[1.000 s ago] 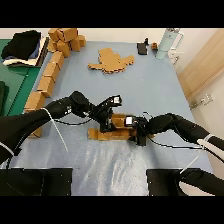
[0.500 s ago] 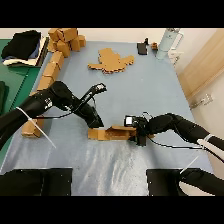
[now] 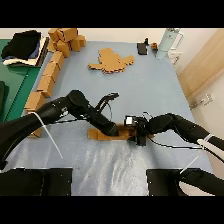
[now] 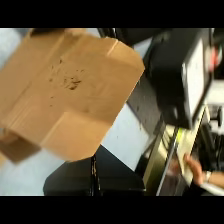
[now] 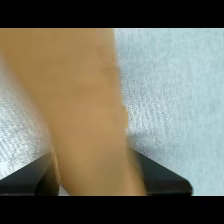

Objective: Fold the box.

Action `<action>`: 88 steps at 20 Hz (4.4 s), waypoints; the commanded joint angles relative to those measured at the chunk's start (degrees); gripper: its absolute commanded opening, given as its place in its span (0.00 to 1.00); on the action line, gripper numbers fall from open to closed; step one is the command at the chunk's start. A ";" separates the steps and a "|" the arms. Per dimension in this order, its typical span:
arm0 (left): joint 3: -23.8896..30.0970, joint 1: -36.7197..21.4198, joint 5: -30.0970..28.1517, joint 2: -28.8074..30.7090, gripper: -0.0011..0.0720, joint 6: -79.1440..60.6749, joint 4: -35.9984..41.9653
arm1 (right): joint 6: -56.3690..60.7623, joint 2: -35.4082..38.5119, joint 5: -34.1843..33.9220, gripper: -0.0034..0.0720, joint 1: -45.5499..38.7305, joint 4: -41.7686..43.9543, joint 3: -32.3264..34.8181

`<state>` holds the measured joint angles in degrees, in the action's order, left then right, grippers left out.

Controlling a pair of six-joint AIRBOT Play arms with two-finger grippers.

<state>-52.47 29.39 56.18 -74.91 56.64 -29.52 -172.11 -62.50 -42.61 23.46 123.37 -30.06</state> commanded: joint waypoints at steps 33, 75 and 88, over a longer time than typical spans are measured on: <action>-2.75 -6.60 -10.25 5.11 0.03 2.29 -12.48 | 0.02 -0.04 0.04 0.68 -0.02 0.02 0.02; 13.49 -2.32 -16.17 2.43 0.55 -57.55 -2.62 | 0.02 -0.04 0.04 0.68 -0.02 0.02 0.02; 13.49 -0.09 -20.13 2.05 0.31 -60.26 0.42 | 0.02 -0.04 0.04 0.68 -0.02 0.02 0.02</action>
<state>-38.92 28.75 37.30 -72.84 -2.22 -29.54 -172.07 -62.52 -42.57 23.44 123.35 -30.06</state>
